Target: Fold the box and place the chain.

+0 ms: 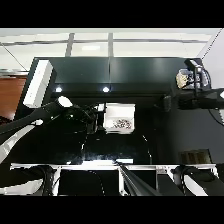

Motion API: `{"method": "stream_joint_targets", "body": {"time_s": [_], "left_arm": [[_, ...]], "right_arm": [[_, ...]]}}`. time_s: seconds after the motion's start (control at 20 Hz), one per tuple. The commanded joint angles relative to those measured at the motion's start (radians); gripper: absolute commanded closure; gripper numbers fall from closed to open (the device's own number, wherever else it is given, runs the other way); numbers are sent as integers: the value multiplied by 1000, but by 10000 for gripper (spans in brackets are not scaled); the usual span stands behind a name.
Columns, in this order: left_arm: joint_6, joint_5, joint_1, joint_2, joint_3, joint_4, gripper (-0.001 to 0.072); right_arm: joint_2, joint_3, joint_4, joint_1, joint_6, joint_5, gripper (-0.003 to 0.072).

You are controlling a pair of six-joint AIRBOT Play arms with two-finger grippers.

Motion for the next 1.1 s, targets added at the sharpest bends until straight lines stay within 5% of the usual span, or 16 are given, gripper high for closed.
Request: {"method": "stream_joint_targets", "body": {"time_s": [0.0, 0.15, 0.3, 0.7, 1.05], "left_arm": [[-1, 0, -1, -1, 1, 1, 321], [-1, 0, -1, -1, 1, 0, 319], [-1, 0, 0, -1, 1, 0, 319], [-1, -1, -1, -1, 1, 0, 309], [-1, -2, -2, -1, 1, -1, 302]], "right_arm": [[-129, 27, 17, 106, 56, -130, 23], [-306, 102, 19, 183, 53, -261, 24], [-402, 138, 19, 243, -40, -271, 25], [-315, 158, -40, 277, -476, 146, 25], [-312, 108, 91, 301, -757, 16, 25]]}}
